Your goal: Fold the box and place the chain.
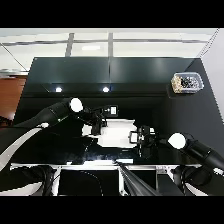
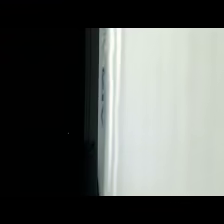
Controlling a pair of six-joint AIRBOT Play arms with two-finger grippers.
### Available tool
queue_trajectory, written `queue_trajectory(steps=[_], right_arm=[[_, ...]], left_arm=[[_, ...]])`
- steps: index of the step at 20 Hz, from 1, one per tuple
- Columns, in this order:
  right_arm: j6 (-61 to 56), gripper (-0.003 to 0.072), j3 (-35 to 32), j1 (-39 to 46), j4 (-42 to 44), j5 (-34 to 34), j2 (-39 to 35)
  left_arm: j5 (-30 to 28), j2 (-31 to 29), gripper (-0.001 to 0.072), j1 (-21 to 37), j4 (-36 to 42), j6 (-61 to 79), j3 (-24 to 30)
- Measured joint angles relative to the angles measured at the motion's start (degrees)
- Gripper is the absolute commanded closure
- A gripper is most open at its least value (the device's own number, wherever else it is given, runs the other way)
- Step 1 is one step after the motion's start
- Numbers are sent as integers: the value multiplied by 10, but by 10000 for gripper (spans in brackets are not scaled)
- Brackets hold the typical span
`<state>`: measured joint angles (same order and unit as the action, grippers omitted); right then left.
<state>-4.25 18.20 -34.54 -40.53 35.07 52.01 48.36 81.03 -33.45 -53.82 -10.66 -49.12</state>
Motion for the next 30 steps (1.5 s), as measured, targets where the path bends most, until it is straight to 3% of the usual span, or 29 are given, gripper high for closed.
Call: queue_trajectory(steps=[7,15,22,27,30], right_arm=[[2,68,55,29,-8,-7,4],[4,68,70,78,-12,-7,5],[51,68,85,102,47,-2,32],[119,68,104,138,138,63,78],[134,68,103,129,151,94,103]], left_arm=[[-3,0,683,0,-1,0,0],[-3,0,683,0,-2,0,0],[-2,0,683,0,-2,0,0],[0,0,683,0,-2,0,0],[0,0,683,0,-2,1,-1]])
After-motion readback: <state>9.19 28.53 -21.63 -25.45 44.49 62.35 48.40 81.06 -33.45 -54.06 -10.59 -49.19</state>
